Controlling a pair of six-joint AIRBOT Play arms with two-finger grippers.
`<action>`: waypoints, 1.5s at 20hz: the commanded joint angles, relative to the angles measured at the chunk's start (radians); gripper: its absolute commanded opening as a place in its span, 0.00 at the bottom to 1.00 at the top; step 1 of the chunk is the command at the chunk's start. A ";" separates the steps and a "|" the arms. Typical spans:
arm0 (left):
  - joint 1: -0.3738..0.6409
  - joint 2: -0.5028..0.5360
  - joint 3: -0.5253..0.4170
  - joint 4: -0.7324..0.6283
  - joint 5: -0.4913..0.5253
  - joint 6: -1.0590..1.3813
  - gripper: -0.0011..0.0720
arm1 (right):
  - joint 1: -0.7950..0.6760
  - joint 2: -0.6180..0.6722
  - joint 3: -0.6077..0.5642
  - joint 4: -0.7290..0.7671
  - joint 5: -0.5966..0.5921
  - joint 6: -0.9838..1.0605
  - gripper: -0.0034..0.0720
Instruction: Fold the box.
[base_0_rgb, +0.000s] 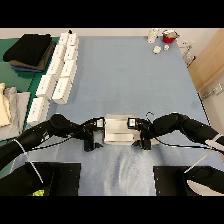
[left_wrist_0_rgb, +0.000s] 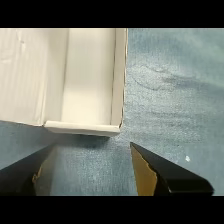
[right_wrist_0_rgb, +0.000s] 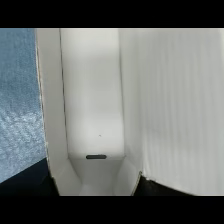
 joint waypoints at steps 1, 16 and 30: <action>0.002 -0.024 0.003 -0.050 0.034 0.028 0.97 | 0.001 0.000 0.001 0.000 0.000 0.000 0.73; 0.039 -0.162 0.083 -0.063 -0.085 0.169 0.97 | 0.001 0.000 0.001 0.000 0.000 0.000 0.73; -0.041 -0.184 0.058 -0.127 0.014 0.213 0.97 | 0.001 0.000 0.001 0.000 0.000 0.000 0.73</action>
